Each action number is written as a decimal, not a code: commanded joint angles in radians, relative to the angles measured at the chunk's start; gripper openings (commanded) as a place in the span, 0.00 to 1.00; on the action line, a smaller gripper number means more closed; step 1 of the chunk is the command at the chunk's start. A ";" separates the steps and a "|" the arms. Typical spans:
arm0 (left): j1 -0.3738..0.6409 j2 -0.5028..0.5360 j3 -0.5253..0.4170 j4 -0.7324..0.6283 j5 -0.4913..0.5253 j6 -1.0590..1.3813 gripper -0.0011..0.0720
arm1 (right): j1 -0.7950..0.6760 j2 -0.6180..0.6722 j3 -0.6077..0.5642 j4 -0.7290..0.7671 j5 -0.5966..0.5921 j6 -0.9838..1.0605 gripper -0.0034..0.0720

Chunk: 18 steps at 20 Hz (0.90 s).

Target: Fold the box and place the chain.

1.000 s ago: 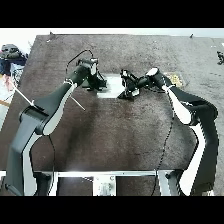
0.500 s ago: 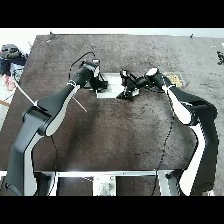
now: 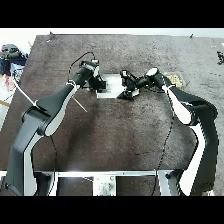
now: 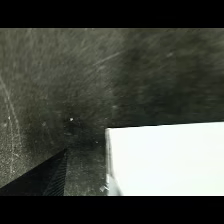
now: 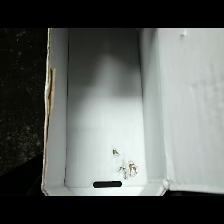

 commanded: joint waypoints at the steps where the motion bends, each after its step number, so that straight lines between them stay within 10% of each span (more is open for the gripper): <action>1: -0.001 0.027 0.002 -0.036 -0.001 0.022 0.55 | 0.000 0.000 0.001 0.001 -0.001 0.002 0.59; 3: 0.000 0.053 0.003 -0.042 -0.011 0.039 0.55 | 0.000 0.000 0.001 0.001 -0.001 0.002 0.59; 5: 0.006 0.078 0.004 -0.044 -0.042 0.121 0.85 | 0.000 0.000 0.001 0.001 -0.002 0.002 0.59; 18: 0.104 0.219 -0.002 -0.273 0.008 0.598 0.85 | 0.000 0.000 0.001 0.001 -0.001 0.002 0.59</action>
